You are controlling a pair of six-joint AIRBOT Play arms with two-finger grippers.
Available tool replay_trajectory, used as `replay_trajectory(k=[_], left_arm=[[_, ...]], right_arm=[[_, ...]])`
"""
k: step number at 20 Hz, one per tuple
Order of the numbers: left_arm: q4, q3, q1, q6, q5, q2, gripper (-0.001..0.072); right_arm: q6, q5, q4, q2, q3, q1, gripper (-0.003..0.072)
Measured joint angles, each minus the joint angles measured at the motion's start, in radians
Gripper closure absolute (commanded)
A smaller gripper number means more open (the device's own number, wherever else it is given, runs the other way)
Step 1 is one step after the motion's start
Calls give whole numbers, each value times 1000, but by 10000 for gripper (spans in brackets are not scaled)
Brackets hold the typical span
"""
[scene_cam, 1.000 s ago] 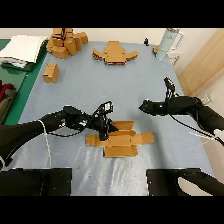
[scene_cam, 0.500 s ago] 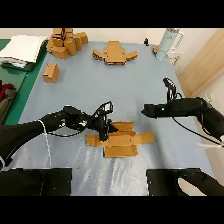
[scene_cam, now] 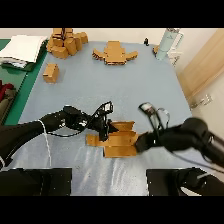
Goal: Fold the box.
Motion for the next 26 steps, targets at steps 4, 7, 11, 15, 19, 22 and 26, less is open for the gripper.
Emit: replay_trajectory(k=[4, 7, 11, 15, 19, 22, 26], left_arm=[[0, 0, 0, 0, 0, 0, 697], [0, 0, 0, 0, 0, 0, 697], [0, 0, 0, 0, 0, 0, 697], [-1, 0, 0, 0, 0, 0, 697], [0, 0, 0, 0, 0, 0, 697], [-1, 0, 0, 0, 0, 0, 697], [-1, 0, 0, 0, 0, 0, 697]], right_arm=[[37, 55, -117, 14, -97, 298, 174], [48, 90, -239, -33, -135, 401, 174], [55, 148, -400, -108, -153, 446, 174], [56, 206, -494, -151, -157, 459, 176], [57, 226, -559, -162, -150, 462, 178], [58, 217, -588, -154, -131, 463, 177], [58, 203, -611, -137, -114, 463, 178]])
